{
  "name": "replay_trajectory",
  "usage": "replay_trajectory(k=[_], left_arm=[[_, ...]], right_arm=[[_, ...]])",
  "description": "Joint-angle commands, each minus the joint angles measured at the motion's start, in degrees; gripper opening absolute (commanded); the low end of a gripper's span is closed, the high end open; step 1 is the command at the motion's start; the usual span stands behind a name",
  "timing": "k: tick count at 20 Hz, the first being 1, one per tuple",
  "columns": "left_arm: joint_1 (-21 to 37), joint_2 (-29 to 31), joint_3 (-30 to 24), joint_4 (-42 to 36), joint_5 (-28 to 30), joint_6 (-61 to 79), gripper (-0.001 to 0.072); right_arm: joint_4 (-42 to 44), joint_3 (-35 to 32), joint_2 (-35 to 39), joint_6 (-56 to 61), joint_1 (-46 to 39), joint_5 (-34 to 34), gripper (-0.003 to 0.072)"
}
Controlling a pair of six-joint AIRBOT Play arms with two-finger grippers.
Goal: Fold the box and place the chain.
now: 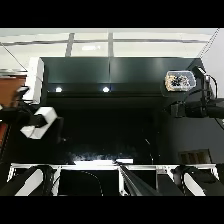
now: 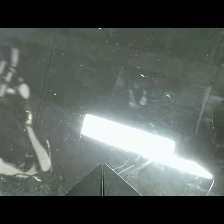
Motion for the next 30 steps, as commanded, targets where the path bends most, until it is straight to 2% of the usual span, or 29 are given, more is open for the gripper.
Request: replay_trajectory(k=[1, 4, 8, 12, 15, 16, 17, 18, 19, 21, 23, 27, 28, 29, 30], left_arm=[[15.6, 0.0, -0.3, -3.5, 4.0, -1.2, 0.0274], [16.8, -1.6, -0.3, -5.5, 12.3, 5.4, 0.0274], [16.2, -6.1, -0.2, -8.5, 22.5, 5.7, 0.0274], [14.6, -11.7, -0.2, -16.2, 24.6, 17.4, 0.0274], [12.0, -13.9, 0.0, -17.8, 28.8, 18.2, 0.0275], [11.4, -14.6, 0.3, -17.8, 30.4, 18.2, 0.0323], [10.8, -15.1, 0.7, -17.3, 31.8, 18.2, 0.0452], [10.4, -15.3, 1.1, -16.8, 33.0, 18.2, 0.0635], [10.4, -15.2, 1.9, -16.9, 33.4, 18.2, 0.0717], [10.4, -14.3, 4.8, -16.9, 30.4, 18.0, 0.0717], [10.4, -12.3, 8.7, -17.0, 24.5, 18.0, 0.0717], [10.4, -5.0, 14.1, -22.0, 13.9, 16.4, 0.071], [10.4, -2.5, 14.6, -24.2, 12.5, 14.1, 0.0568], [10.4, -0.1, 14.6, -25.7, 11.0, 11.9, 0.0157], [10.3, 2.5, 14.6, -27.4, 8.9, 12.2, 0.0022]], right_arm=[[0.0, 0.0, 0.0, -0.6, 0.0, -0.9, 0.0005], [0.1, -0.5, 0.0, -0.5, 0.0, -2.8, 0.0006], [0.1, -0.7, 0.0, -0.4, 0.0, -3.0, 0.0006], [0.1, -0.7, 0.0, -0.3, 0.0, -4.5, 0.0006], [0.1, -0.7, 0.0, -0.3, 0.0, -5.1, 0.0006], [0.1, -0.7, 0.0, -0.3, 0.0, -5.1, 0.0006], [0.1, -0.7, 0.0, -0.3, 0.0, -5.1, 0.0006], [0.1, -0.7, 0.0, -0.2, 0.0, -5.1, 0.0006], [0.2, -0.7, 0.0, -0.1, 0.0, -5.0, 0.0006], [0.2, -0.7, 0.0, 0.0, 0.0, -5.0, 0.0006], [0.2, -0.7, 0.0, -0.4, 0.0, -5.5, 0.0005], [1.7, 3.0, 0.0, -6.9, 0.1, -10.7, 0.0006], [1.6, 5.3, 0.0, -6.9, 0.0, -9.8, 0.0005], [1.2, 7.8, 0.1, -6.9, 0.0, -7.7, 0.0005], [1.2, 9.3, 0.6, -6.9, 0.1, -5.4, 0.0004]])
